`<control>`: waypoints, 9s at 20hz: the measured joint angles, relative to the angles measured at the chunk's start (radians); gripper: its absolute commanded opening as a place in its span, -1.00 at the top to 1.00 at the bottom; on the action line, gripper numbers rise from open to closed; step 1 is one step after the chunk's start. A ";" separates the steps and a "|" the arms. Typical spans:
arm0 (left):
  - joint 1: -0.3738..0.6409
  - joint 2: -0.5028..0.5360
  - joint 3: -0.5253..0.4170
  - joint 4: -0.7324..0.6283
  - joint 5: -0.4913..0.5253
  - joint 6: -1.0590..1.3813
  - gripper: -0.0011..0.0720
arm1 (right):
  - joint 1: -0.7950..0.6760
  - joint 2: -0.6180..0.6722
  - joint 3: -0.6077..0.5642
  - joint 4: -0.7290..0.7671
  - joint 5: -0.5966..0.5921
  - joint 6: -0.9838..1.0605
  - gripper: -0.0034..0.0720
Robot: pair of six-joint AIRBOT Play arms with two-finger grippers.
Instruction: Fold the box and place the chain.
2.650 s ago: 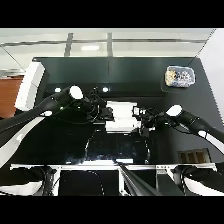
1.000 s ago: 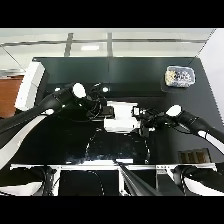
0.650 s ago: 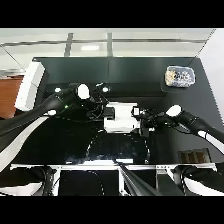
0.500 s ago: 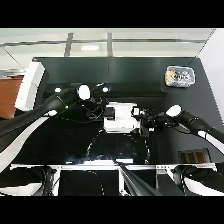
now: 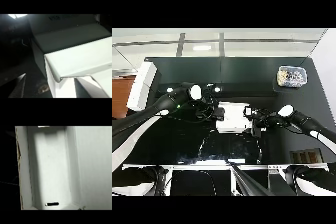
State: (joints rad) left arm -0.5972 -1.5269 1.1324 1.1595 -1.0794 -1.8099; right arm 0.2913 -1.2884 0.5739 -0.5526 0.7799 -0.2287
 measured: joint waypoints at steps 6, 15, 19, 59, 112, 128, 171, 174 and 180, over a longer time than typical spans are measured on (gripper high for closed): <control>-0.039 -0.018 0.005 0.061 -0.006 -0.058 -0.34 | 0.000 0.000 0.000 0.000 0.000 0.000 -0.22; -0.139 -0.051 0.080 0.209 -0.060 -0.214 0.06 | 0.000 0.000 0.000 0.000 0.000 0.000 -0.21; -0.175 -0.064 0.101 0.269 -0.077 -0.328 0.06 | 0.000 0.000 0.000 0.000 0.000 0.000 -0.21; -0.220 -0.126 0.157 0.347 -0.131 -0.473 0.91 | 0.000 0.000 0.000 0.000 0.000 0.001 -1.00; -0.219 -0.127 0.158 0.339 -0.132 -0.472 0.91 | -0.532 0.089 0.007 -0.258 0.287 1.397 0.87; -0.218 -0.127 0.158 0.339 -0.134 -0.472 0.91 | -0.207 -0.071 0.214 -0.050 0.483 1.252 -0.35; -0.218 -0.127 0.158 0.347 -0.134 -0.474 0.91 | 0.364 -0.144 0.432 -0.917 0.304 2.427 0.87; -0.218 -0.127 0.158 0.347 -0.134 -0.471 0.90 | 0.365 -0.146 0.433 -0.916 0.324 2.425 0.19; -0.218 -0.127 0.158 0.348 -0.134 -0.471 0.90 | 0.365 -0.149 0.433 -0.916 0.325 2.429 0.28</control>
State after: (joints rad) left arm -0.8150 -1.6543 1.2907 1.5070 -1.2133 -2.2807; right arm 0.6559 -1.4376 1.0073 -1.4685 1.1049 2.2002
